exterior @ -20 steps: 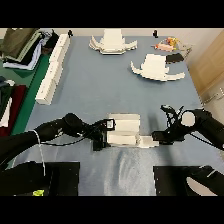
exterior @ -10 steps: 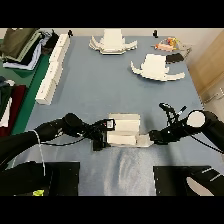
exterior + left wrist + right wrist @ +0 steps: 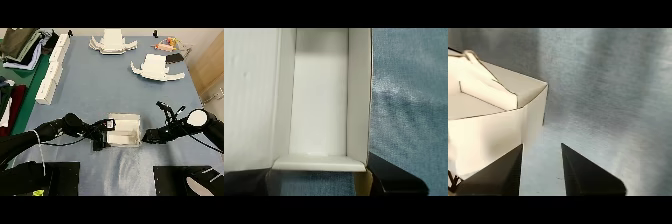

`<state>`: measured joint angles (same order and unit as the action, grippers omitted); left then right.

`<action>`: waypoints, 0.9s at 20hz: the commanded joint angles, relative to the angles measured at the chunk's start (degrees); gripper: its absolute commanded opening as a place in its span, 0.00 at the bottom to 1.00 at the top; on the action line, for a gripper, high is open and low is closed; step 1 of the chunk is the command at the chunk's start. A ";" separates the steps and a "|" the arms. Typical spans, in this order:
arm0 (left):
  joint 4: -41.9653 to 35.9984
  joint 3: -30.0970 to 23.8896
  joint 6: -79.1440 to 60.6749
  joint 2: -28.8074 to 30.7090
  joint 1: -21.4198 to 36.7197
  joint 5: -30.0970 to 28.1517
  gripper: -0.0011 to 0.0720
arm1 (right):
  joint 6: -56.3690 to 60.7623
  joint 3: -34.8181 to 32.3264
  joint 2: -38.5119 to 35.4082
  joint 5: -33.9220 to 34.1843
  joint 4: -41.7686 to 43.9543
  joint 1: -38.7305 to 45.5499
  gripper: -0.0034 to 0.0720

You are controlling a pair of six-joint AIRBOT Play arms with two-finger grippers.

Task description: Fold the box.

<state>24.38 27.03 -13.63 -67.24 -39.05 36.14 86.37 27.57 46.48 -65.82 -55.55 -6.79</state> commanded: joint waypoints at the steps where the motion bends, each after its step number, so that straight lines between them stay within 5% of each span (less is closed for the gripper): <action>1: 0.00 0.04 0.00 -0.02 -0.02 0.00 0.67 | -2.69 -0.02 -0.02 0.44 3.93 -0.04 0.53; 13: 0.00 0.04 -0.02 -0.02 -0.02 0.00 0.67 | 2.36 0.63 4.09 9.88 3.52 -8.41 0.52; 18: 0.00 0.04 0.00 -0.02 -0.02 -0.02 0.67 | 25.27 9.35 10.86 9.57 -19.04 -22.36 0.45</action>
<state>24.40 27.03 -13.65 -67.24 -39.03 36.14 97.82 32.69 53.91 -56.69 -61.45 -22.06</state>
